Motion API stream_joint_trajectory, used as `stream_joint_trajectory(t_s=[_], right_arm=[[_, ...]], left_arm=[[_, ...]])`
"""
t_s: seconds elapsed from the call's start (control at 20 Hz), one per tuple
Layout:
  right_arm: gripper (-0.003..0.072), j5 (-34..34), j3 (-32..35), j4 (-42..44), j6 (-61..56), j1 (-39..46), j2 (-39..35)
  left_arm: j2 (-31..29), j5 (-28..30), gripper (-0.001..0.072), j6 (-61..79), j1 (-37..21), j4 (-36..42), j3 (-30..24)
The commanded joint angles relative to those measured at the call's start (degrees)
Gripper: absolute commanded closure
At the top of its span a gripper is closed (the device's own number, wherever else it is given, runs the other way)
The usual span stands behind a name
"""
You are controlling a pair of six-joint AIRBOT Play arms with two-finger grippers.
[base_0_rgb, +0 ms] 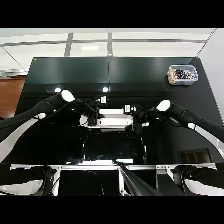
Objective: Fold the box and place the chain.
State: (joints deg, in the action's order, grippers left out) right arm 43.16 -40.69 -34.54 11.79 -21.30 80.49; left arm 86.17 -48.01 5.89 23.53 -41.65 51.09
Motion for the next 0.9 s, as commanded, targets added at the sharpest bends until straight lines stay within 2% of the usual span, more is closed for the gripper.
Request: stream_joint_trajectory(t_s=[0.0, 0.45, 0.55, 0.75, 0.8, 0.85], right_arm=[[0.0051, 0.7, -0.1, 0.0, 0.2, 0.2, 0.0], [0.0052, 0.7, -0.1, 0.0, 0.4, 0.2, 0.0], [0.0198, 0.7, -0.1, 0.0, 0.4, 0.2, 0.0], [0.0206, 0.7, -0.1, 0.0, 0.3, 0.2, 0.0], [0.0206, 0.7, -0.1, 0.0, 0.3, 0.2, 0.0], [0.0206, 0.7, -0.1, 0.0, 0.3, 0.2, 0.0]], left_arm=[[0.0, 0.0, 0.0680, 0.1, 0.0, -0.1, 0.0], [0.0, 0.0, 0.0680, 0.1, 0.0, -0.1, 0.0], [0.0, 0.0, 0.0680, 0.1, 0.0, -0.1, 0.0], [0.0, 0.0, 0.0680, 0.1, 0.0, 0.3, 0.0], [-0.1, 0.0, 0.0670, -0.3, 0.0, 0.4, 0.1], [-0.3, 0.0, 0.0551, -0.3, 0.0, 0.3, 0.2]])
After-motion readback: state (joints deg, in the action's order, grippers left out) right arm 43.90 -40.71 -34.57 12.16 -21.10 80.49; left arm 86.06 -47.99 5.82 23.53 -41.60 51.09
